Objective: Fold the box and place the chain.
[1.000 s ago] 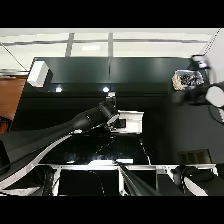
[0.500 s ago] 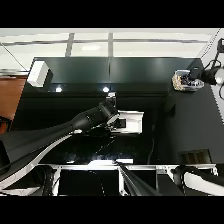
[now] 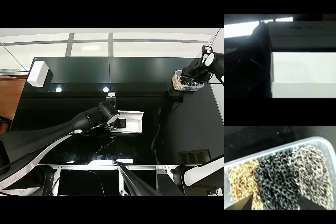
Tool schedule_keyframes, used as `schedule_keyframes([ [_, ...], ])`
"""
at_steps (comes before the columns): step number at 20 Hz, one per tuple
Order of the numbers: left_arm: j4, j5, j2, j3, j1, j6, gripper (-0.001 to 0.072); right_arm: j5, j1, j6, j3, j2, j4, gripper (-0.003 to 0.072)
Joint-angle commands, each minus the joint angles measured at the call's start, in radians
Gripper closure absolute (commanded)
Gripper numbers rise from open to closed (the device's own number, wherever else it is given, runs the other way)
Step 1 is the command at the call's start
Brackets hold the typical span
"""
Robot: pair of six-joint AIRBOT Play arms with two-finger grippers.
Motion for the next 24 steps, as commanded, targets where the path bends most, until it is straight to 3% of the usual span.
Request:
schedule_keyframes([
  [1,0.000,-0.002,0.000,0.000,0.000,0.000,0.0681,-0.004,-0.004,-0.012,0.035,-0.044,0.016,0.0093],
  [4,0.000,-0.002,0.000,0.000,0.000,0.000,0.0680,-0.007,-0.004,-0.012,0.035,-0.059,0.016,0.0094],
  [6,0.000,-0.001,0.000,0.000,0.001,0.000,0.0680,-0.011,-0.004,-0.011,0.035,-0.063,0.014,0.0216],
  [8,0.000,-0.001,0.000,0.000,0.000,0.000,0.0680,-0.013,-0.004,-0.011,0.035,-0.063,0.011,0.0217],
  [9,0.000,-0.001,0.000,0.000,0.000,0.000,0.0681,-0.009,-0.004,-0.012,0.035,-0.063,0.011,0.0324],
  [10,0.000,-0.001,0.000,0.000,0.000,0.000,0.0681,0.002,-0.004,-0.011,0.035,-0.063,0.012,0.0490],
  [11,0.000,-0.002,0.000,0.000,0.001,0.000,0.0680,0.029,-0.004,-0.012,0.035,-0.063,0.014,0.0551],
  [12,0.000,-0.002,0.000,0.000,0.000,0.000,0.0680,0.061,-0.004,-0.012,0.037,-0.058,0.014,0.0677],
  [15,0.000,-0.001,0.000,0.000,0.001,0.000,0.0680,0.133,-0.009,-0.021,0.045,0.008,0.034,0.0676],
  [18,0.000,-0.001,0.000,0.000,0.001,0.000,0.0681,0.193,-0.026,-0.169,0.045,0.129,0.201,0.0676],
  [24,0.000,-0.001,0.000,0.000,0.000,0.000,0.0680,0.173,-0.027,-0.230,0.045,0.397,0.216,0.0677],
])
